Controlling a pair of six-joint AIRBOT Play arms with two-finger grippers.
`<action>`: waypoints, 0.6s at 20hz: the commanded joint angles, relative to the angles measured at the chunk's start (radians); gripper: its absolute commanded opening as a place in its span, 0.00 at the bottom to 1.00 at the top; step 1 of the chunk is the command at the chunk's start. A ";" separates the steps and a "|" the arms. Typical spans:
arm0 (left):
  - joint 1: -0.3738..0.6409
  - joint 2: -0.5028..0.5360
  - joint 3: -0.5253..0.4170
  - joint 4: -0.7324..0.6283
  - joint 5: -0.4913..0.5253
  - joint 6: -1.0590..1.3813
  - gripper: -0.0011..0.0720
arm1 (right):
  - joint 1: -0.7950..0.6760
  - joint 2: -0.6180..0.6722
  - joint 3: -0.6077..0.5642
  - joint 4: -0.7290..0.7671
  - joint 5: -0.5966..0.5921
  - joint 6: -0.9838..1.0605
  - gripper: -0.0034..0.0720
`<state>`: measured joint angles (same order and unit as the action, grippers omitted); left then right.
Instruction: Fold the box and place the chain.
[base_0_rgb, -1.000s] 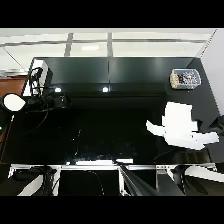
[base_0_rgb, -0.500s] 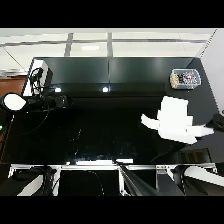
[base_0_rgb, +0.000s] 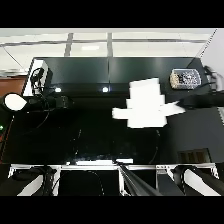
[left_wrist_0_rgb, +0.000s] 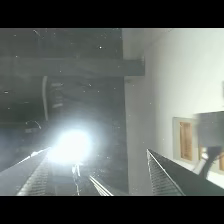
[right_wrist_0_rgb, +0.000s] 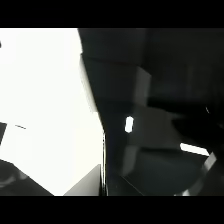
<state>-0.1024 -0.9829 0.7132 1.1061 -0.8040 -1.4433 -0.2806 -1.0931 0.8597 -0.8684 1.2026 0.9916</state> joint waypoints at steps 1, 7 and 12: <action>-0.043 -0.015 0.000 -0.041 0.002 0.026 0.99 | 0.298 0.043 -0.153 0.109 -0.309 0.022 0.07; -0.076 -0.224 0.018 -0.503 -0.002 0.345 0.98 | 0.530 0.043 -0.295 0.118 -0.607 0.037 0.07; -0.129 -0.518 0.212 -0.657 -0.152 0.528 0.97 | 0.530 0.043 -0.295 0.116 -0.584 0.037 0.07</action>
